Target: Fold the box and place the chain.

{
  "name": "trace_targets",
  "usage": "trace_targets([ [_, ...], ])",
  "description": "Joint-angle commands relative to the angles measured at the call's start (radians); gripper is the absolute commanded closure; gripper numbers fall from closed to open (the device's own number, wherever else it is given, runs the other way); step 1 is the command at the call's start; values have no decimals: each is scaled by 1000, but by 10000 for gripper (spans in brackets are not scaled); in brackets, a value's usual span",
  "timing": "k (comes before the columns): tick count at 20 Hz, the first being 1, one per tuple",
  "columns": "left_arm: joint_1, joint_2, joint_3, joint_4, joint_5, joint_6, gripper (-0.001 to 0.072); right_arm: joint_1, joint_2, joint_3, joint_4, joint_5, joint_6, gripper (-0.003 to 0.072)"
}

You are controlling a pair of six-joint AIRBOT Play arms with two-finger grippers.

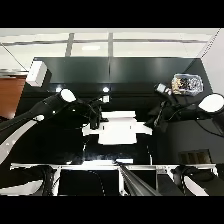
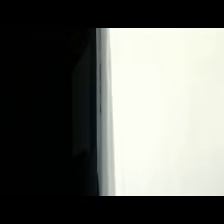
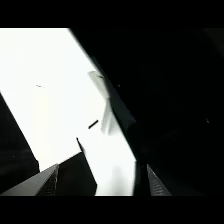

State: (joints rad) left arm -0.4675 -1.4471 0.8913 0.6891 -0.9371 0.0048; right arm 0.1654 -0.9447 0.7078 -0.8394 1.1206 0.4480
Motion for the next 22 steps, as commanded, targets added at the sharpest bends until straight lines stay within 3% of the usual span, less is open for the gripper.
trace_targets([
  [1,-18,-24,-3,29,63,37,682,84,-1,-60,-35,-111,-75,55],
  [12,-17,-54,-3,61,64,37,681,227,-2,-250,-33,-322,-241,55],
  [17,-18,-54,-3,62,62,37,681,249,-14,-289,-21,-347,-266,55],
  [22,-18,-54,-3,62,62,37,682,301,-55,-289,130,-433,-283,55],
])
